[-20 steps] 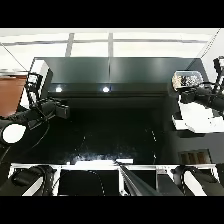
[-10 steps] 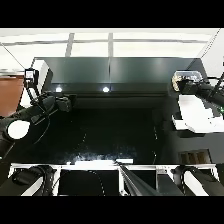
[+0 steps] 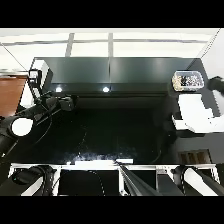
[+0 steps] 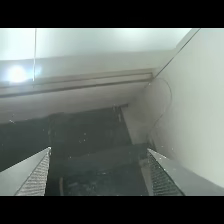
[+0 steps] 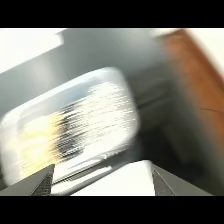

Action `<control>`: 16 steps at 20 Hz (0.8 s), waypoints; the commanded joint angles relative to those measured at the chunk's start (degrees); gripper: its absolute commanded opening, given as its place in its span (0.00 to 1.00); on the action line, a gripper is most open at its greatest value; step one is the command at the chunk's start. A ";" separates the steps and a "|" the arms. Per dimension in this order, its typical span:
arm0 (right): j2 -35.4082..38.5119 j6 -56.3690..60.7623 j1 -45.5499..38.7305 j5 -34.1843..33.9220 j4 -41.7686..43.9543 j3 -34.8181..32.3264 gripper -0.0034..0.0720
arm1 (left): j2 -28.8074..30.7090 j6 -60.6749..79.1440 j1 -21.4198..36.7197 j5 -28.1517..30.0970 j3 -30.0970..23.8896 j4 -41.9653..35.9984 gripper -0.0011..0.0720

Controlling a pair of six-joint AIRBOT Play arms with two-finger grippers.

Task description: Fold the box and place the chain.

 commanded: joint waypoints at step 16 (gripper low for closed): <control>-32.59 -14.73 -17.27 41.38 -23.76 26.25 0.76 | -3.06 0.20 0.00 -8.28 0.02 -2.32 0.97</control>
